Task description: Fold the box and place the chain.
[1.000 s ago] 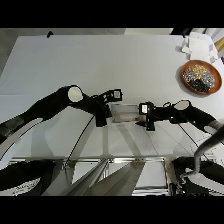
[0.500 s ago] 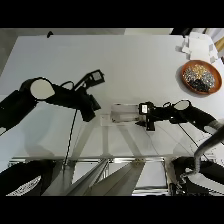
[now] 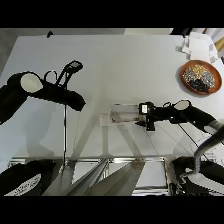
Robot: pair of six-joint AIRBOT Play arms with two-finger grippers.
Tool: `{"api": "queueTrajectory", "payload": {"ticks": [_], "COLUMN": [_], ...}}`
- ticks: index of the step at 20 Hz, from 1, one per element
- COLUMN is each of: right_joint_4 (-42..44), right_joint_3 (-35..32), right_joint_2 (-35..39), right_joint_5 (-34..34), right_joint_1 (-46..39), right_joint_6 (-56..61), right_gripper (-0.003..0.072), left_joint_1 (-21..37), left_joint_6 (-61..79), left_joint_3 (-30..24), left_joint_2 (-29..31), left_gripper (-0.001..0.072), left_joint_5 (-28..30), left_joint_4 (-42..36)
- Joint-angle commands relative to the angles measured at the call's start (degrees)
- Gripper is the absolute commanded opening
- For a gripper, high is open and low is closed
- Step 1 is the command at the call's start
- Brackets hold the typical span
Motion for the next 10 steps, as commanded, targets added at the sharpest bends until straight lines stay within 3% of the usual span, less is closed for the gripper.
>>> {"api": "queueTrajectory", "payload": {"ticks": [1,5,10], "right_joint_4": [0.0,0.0,0.0], "right_joint_3": [0.04,0.04,0.04], "right_joint_2": [0.0,0.0,0.0], "right_joint_5": [0.0,0.02,0.0], "right_joint_1": [0.02,0.02,0.02], "right_joint_6": [0.0,0.0,0.0], "right_gripper": [0.0401,0.0401,0.0401], "left_joint_1": [0.37,0.37,0.37], "left_joint_6": [-6.47,-8.98,-9.53], "left_joint_3": [-1.4,-3.74,-3.74], "left_joint_2": [-3.69,-8.9,-13.2], "left_gripper": [0.0005,0.0005,0.0004], "left_joint_5": [-0.28,2.93,7.45], "left_joint_4": [0.39,-0.15,-8.24]}}
